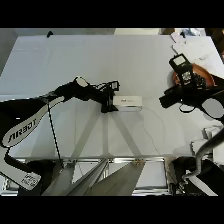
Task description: Fold the box and place the chain.
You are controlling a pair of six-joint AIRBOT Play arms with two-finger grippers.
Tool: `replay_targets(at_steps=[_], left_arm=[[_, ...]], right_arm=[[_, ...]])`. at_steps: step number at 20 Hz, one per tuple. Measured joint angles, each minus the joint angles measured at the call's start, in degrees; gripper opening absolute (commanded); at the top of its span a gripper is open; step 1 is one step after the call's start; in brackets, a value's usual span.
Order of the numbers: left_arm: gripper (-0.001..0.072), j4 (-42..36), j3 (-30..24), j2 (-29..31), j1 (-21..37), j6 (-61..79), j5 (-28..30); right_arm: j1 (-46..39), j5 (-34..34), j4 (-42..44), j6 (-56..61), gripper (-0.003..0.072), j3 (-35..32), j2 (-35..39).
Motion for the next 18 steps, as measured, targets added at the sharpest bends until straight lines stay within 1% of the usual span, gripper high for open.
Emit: replay_targets(at_steps=[2,5,7,11,14,16,18], left_arm=[[0.0155,0.0,0.0,0.0,0.0,0.0,0.0],[0.0146,0.0,0.0,0.0,0.0,0.0,-0.2],[0.001,0.0,0.0,0.0,0.0,0.0,-0.9],[0.0009,0.3,0.0,0.6,0.0,-0.2,-2.4],[0.0009,0.1,-0.1,4.1,0.0,-1.9,-2.8],[0.0009,0.2,0.0,8.1,0.2,-4.7,-2.5],[0.0009,2.3,-0.1,13.4,0.5,-9.0,-1.0]], right_arm=[[0.0,3.0,-1.5,0.8,0.0016,0.0,0.1],[0.0,5.4,-2.4,1.5,0.0016,0.0,0.2],[0.0,6.1,-2.7,1.7,0.0016,0.0,0.2],[0.0,6.8,-2.9,1.9,0.0016,0.0,0.2],[0.0,7.0,-2.6,1.9,0.0016,0.0,0.2],[0.0,7.1,-2.1,1.9,0.0016,0.0,0.2],[0.0,7.1,-1.9,1.9,0.0016,0.0,0.2]])
